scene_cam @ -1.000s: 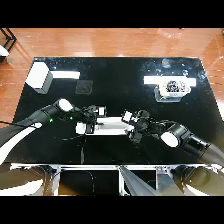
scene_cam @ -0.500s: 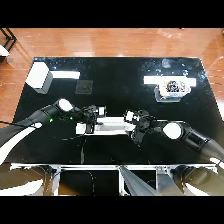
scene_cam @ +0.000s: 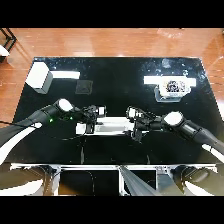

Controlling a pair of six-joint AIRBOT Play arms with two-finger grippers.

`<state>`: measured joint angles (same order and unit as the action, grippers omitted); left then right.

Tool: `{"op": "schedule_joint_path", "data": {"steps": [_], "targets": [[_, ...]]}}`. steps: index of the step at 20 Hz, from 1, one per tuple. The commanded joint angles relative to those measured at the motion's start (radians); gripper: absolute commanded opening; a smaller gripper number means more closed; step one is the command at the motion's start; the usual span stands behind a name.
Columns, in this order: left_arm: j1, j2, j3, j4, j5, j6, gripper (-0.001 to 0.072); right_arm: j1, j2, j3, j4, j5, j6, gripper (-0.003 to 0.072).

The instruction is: Fold the box and place the chain.

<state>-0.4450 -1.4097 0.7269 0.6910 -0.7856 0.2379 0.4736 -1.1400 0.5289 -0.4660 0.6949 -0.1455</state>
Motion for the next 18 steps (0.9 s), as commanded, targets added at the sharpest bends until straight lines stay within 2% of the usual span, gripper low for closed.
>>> {"op": "schedule_joint_path", "data": {"steps": [1, 7, 18], "targets": [[0.000, 0.000, 0.000, 0.000, 0.000, 0.000, 0.0016, -0.006, -0.052, 0.003, 0.050, 0.042, -0.076, 0.0698], [-0.001, 0.000, 0.000, 0.000, 0.000, 0.000, 0.0016, -0.006, -0.106, 0.003, 0.040, 0.033, -0.076, 0.0697], [-0.001, 0.000, 0.000, 0.000, 0.000, -0.003, 0.0015, -0.001, -0.108, 0.003, -0.035, 0.011, -0.030, 0.0696]]}}
